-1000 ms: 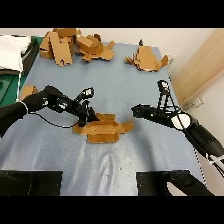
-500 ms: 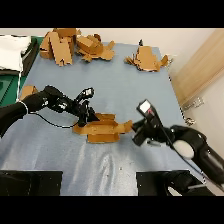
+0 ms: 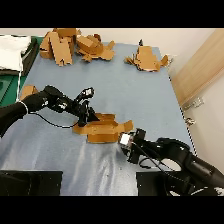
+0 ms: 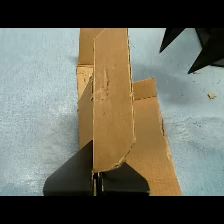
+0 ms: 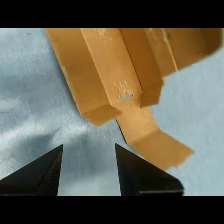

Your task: Fold the box.

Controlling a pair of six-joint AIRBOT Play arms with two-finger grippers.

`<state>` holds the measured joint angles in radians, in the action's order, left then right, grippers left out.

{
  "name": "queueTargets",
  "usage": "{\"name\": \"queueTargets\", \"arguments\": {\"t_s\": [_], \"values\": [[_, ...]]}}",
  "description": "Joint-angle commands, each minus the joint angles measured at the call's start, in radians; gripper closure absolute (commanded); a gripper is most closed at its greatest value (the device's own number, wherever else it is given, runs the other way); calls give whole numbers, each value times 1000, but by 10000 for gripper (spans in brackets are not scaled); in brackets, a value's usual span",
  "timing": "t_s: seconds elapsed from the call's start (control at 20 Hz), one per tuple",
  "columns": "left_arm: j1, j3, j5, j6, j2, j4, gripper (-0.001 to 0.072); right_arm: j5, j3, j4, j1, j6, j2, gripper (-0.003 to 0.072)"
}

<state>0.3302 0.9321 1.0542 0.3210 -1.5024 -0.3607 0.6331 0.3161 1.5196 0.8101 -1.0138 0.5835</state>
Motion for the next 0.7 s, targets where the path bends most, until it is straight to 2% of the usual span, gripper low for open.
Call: {"name": "queueTargets", "arguments": {"t_s": [0.0, 0.2, 0.65], "values": [[1, 0, 0, 1, 0, 0, 700, -119, 18, 2, 20, 58, 123, 168], [0, 0, 0, 0, 0, 0, 700, -120, 59, 3, 20, 76, 160, 157], [1, 0, 1, 0, 0, 0, 700, -150, 59, 3, 70, 162, 244, 157]]}}
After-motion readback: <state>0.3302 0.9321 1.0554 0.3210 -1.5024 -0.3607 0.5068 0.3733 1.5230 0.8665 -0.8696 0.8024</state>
